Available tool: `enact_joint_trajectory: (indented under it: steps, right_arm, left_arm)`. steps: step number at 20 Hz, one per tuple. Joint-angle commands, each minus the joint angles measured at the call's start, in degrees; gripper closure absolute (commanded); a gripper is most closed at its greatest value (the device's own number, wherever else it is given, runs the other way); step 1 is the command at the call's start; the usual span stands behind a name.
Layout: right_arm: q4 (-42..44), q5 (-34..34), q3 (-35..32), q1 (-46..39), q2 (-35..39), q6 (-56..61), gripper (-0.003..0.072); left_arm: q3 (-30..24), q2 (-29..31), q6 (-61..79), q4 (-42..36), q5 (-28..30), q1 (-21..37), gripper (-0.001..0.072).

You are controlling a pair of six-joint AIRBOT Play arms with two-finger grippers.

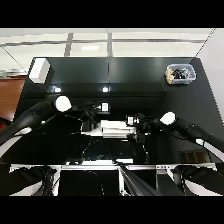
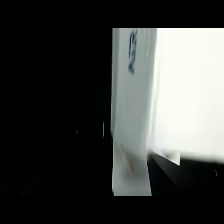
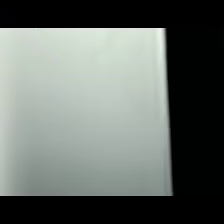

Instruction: Fold the box and place the chain.

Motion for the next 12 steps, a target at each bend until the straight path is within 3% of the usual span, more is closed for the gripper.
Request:
enact_joint_trajectory:
  steps: [1,2,3,4,5,8,12]
  right_arm:
    - [-0.1,0.1,0.0,0.0,0.0,0.0,0.0614]
    - [-0.1,0.1,0.0,0.0,0.0,0.0,0.0614]
    - [0.0,0.1,0.0,0.0,0.0,0.0,0.0614]
    - [0.0,0.1,0.0,0.0,0.0,0.0,0.0614]
    - [0.0,0.0,0.0,0.0,0.0,0.0,0.0614]
    - [0.0,0.0,0.0,0.0,0.0,0.0,0.0614]
    - [0.0,0.0,0.0,0.0,0.0,0.0,0.0614]
  left_arm:
    - [0.0,6.5,-16.8,11.1,-12.5,1.1,0.0026]
    - [0.0,6.7,-21.4,8.1,-16.5,1.3,0.0068]
    - [-0.3,6.4,-24.5,3.7,-19.3,1.2,0.0274]
    - [-1.2,5.7,-25.1,-2.6,-20.6,1.1,0.0620]
    - [-2.4,5.0,-24.8,-8.9,-20.3,0.6,0.0684]
    - [-4.7,2.9,-20.0,-25.7,-14.8,-1.7,0.0684]
    - [-4.7,2.6,-19.9,-27.8,0.3,-2.5,0.0684]
